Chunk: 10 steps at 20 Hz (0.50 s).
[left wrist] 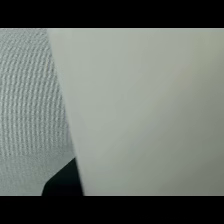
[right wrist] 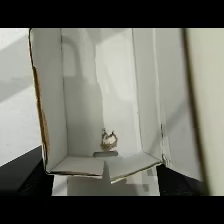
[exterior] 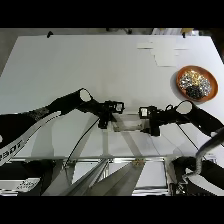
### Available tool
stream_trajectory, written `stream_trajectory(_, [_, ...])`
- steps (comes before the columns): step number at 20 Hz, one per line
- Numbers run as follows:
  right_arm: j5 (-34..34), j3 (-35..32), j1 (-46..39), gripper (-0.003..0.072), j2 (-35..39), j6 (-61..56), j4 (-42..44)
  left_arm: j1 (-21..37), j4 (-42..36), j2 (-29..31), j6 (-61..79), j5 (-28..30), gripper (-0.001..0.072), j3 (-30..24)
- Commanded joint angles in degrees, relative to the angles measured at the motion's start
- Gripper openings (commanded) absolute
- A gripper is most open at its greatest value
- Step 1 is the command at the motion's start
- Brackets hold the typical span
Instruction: Fold the box and place the chain.
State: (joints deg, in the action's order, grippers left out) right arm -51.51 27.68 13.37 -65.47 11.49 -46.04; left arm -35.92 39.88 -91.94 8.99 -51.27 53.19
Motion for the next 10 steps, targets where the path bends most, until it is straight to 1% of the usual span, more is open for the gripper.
stream_trajectory(1, [-1.29, 0.28, 1.18, 0.0583, -1.6, 1.14, 0.22, -0.02, 0.0, 0.0, 0.0, 0.0, 0.001, 0.04])
stream_trajectory(4, [-0.72, 0.28, 2.51, 0.0575, -2.89, 1.14, 0.2, -0.02, 0.0, 0.0, 0.0, 0.0, 0.001, 0.04])
stream_trajectory(5, [-0.57, 0.28, 2.51, 0.0524, -2.93, 1.09, 0.2, -0.02, 0.0, 0.0, 0.0, 0.0, 0.001, 0.04])
stream_trajectory(8, [-0.5, 0.07, 2.51, 0.052, -2.93, 1.03, -0.04, -0.02, 0.0, 0.0, 0.0, 0.0, 0.001, 0.04])
stream_trajectory(9, [-0.39, -0.28, 2.49, 0.0503, -2.95, 1.03, -0.07, -0.02, 0.0, 0.0, 0.0, 0.02, 0.001, 0.04])
stream_trajectory(10, [-0.24, -0.76, 2.45, 0.0501, -2.99, 1.05, -0.02, -0.02, 0.0, 0.0, 0.0, 0.02, 0.001, 0.04])
